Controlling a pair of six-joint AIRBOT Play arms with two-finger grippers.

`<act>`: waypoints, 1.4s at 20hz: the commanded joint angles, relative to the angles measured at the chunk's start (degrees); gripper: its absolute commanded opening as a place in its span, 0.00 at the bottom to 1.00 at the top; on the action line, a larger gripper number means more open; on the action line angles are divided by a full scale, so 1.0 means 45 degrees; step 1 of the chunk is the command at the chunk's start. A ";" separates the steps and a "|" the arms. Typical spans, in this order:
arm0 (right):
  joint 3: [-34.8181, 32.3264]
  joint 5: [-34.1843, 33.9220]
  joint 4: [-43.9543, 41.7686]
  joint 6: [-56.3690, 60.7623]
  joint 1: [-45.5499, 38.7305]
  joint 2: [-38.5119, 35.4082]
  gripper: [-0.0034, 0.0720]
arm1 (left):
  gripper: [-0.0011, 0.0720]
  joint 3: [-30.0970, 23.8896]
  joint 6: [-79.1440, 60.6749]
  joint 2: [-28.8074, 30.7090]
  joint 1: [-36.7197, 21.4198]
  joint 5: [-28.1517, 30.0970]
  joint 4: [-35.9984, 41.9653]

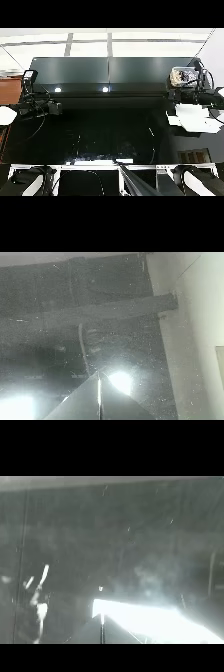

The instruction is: Fold the box and place the chain.

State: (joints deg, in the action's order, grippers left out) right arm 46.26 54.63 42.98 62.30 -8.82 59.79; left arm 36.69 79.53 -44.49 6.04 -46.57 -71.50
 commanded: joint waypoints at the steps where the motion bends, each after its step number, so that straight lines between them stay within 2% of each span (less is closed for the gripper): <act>1: 0.0000 -0.1515 -0.0758 0.0000 0.0005 -0.0010 0.07 | 0.05 -0.0010 0.0000 0.0000 0.0005 0.0005 0.0000; 3: 0.0000 -0.2618 -0.1195 0.0000 0.0015 0.0005 0.07 | 0.05 -0.0010 0.0000 0.0000 0.0005 0.0000 0.0000; 4: 0.0000 -0.2987 -0.1195 0.0010 0.0005 0.0015 0.21 | 0.05 -0.0010 0.0000 0.0000 0.0005 0.0005 0.0000; 5: 0.0000 -0.3152 -0.1190 0.0010 0.0005 0.0029 0.84 | 0.05 -0.0010 0.0000 0.0000 0.0005 0.0044 0.0005; 6: 0.0000 -0.3118 -0.1112 -0.0010 0.0005 0.0029 1.00 | 0.05 -0.0010 0.0005 -0.0034 0.0010 0.0364 0.0175; 8: 0.0087 -0.3060 -0.0034 -0.0034 -0.0155 0.0029 1.00 | 0.05 -0.0010 0.0010 -0.0151 0.0005 0.1282 0.0573; 9: 0.0248 -0.3065 0.1418 0.0452 -0.0515 0.0034 1.00 | 0.05 -0.0010 0.0010 -0.0189 0.0005 0.1409 0.0714; 11: 0.0529 -0.2948 0.5280 0.3075 -0.1933 0.0049 1.00 | 0.06 -0.0010 0.0005 -0.0335 0.0005 0.1413 0.0704; 12: 0.0656 -0.2735 0.6951 0.4109 -0.2905 0.0073 1.00 | 0.11 -0.0010 0.0005 -0.0432 0.0005 0.1379 0.0675; 13: 0.0787 -0.2467 0.8359 0.4852 -0.4085 0.0126 1.00 | 0.58 -0.0010 0.0024 -0.0549 0.0005 0.1316 0.0670; 14: 0.0976 -0.2137 0.9117 0.5013 -0.5387 0.0262 1.00 | 0.97 -0.0010 0.0112 -0.0685 0.0005 0.1243 0.0670; 17: 0.1914 -0.1078 0.9394 0.3929 -0.8534 0.1311 1.00 | 0.98 -0.0010 0.0097 -0.1093 0.0015 0.1175 0.0767; 19: 0.2875 0.0131 0.9141 0.1681 -0.9360 0.2540 1.00 | 0.98 -0.0010 0.0102 -0.1321 0.0019 0.1151 0.1044; 21: 0.3551 0.1307 0.8485 -0.1690 -0.9175 0.3657 1.00 | 0.98 -0.0010 0.0102 -0.1452 0.0063 0.1156 0.1141; 25: 0.3827 0.1875 0.8471 -0.3041 -0.8340 0.5207 0.99 | 0.98 -0.0010 0.0102 -0.1501 0.0058 0.1214 0.1151; 26: 0.3827 0.1904 0.8510 -0.3089 -0.8238 0.5377 0.90 | 0.98 -0.0010 0.0102 -0.1501 0.0058 0.1209 0.1146; 28: 0.3837 0.1821 0.8850 -0.3089 -0.8170 0.5416 0.42 | 0.98 -0.0010 0.0102 -0.1501 0.0058 0.1209 0.1146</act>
State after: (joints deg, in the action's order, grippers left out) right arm 62.87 61.34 81.30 52.14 -46.26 81.95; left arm 36.67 79.94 -51.09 6.26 -41.19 -66.46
